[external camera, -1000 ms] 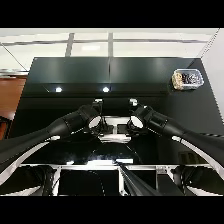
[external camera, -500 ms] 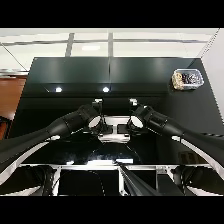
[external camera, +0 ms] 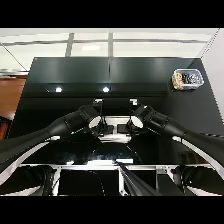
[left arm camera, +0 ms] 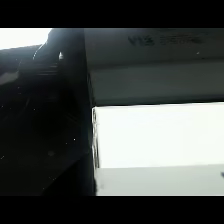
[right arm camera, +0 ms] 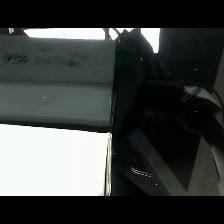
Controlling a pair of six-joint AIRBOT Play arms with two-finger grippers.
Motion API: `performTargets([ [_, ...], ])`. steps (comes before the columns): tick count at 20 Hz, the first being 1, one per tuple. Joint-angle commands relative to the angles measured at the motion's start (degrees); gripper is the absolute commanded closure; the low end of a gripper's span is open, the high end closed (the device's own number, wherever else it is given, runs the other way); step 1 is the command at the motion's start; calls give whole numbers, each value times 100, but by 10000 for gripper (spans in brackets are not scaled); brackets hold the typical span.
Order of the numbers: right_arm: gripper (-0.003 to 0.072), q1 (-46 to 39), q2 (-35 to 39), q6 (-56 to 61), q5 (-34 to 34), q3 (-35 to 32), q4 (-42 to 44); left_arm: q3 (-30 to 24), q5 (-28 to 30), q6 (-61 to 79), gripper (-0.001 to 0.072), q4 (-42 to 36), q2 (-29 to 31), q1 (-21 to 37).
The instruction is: Fold the box and place the chain.
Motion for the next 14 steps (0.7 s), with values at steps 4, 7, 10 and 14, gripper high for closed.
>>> performTargets([
  [4,326,2,245,-31,-127,4,-286,2,-28,-4,684,-4,2,0],
  [7,326,2,522,-223,-175,4,-299,2,-31,-4,684,-2,2,0],
  [10,326,2,1038,-551,-87,4,-258,2,-31,-4,684,-2,2,0],
  [14,327,-11,2107,-782,142,4,-664,2,-31,-4,684,-2,2,0],
])
